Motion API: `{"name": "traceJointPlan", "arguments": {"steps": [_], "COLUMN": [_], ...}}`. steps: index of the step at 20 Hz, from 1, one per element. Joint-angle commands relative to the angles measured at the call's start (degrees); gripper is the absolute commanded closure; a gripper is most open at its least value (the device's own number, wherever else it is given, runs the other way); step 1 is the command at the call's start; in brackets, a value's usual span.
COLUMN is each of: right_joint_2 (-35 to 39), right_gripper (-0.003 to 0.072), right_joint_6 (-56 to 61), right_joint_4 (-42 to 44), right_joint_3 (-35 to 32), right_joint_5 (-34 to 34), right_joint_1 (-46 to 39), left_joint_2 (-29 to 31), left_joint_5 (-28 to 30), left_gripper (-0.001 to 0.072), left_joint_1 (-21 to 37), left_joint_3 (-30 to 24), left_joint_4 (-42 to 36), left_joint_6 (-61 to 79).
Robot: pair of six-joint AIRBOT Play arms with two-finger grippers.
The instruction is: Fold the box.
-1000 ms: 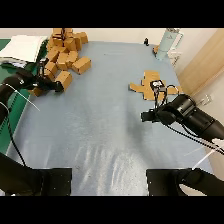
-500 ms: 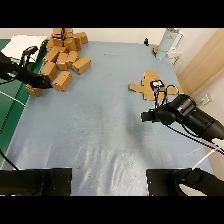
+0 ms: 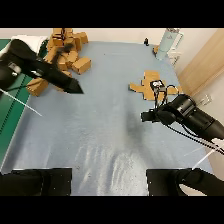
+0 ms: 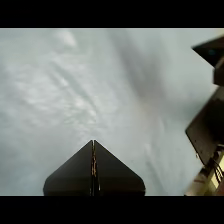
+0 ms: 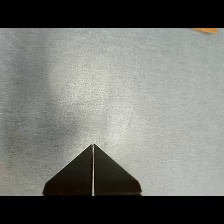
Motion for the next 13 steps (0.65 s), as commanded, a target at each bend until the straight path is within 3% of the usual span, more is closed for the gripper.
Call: {"name": "traceJointPlan", "arguments": {"steps": [1,4,6,13], "right_joint_2": [-0.04,-0.02,-0.04,-0.02], "right_gripper": [0.0679,0.0679,0.0679,0.0679], "right_joint_6": [0.02,0.02,0.02,0.00], "right_joint_4": [0.00,0.00,0.00,0.00], "right_joint_3": [0.07,0.04,0.04,0.04], "right_joint_5": [0.00,0.00,0.00,0.00], "right_joint_1": [-0.02,-0.02,-0.02,-0.02], "left_joint_2": [0.98,3.04,3.67,3.63], "left_joint_5": [6.78,15.47,18.01,16.98], "left_gripper": [0.0699,0.0699,0.0696,0.0696], "left_joint_1": [-12.68,-18.80,-19.76,-19.74], "left_joint_3": [-5.18,-14.16,-18.53,-20.35], "left_joint_4": [4.09,6.10,6.01,6.01], "left_joint_6": [-5.49,-9.84,-10.36,-10.32]}}
